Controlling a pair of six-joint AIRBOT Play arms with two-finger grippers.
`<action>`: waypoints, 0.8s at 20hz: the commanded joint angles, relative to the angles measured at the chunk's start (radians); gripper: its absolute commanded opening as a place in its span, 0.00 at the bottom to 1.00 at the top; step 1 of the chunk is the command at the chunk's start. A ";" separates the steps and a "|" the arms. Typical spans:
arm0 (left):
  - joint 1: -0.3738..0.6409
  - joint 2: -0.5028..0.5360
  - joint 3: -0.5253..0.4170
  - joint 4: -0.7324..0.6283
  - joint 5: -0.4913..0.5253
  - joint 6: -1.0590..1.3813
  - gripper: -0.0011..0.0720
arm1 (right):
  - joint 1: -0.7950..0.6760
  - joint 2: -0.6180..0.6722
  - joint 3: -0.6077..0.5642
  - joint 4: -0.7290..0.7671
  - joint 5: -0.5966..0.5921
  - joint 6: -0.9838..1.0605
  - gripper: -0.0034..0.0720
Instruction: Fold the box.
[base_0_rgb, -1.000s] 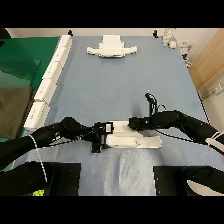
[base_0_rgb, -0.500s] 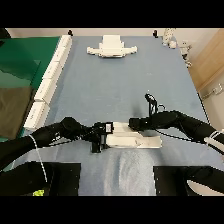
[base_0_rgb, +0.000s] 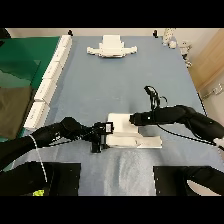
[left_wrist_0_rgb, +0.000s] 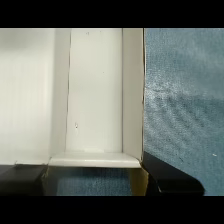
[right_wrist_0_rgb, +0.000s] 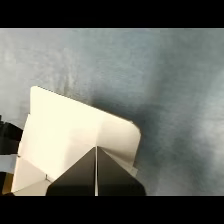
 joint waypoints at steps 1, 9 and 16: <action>0.001 0.000 0.000 0.000 0.000 0.000 0.60 | 0.000 0.149 0.056 -0.153 -0.188 -0.015 0.06; 0.001 0.000 0.000 0.000 0.000 0.000 0.60 | 0.000 0.435 -0.096 -0.259 -0.530 -0.489 0.72; 0.001 0.000 0.000 0.000 0.000 0.000 0.60 | 0.000 0.307 -0.224 -0.214 -0.210 -0.998 0.86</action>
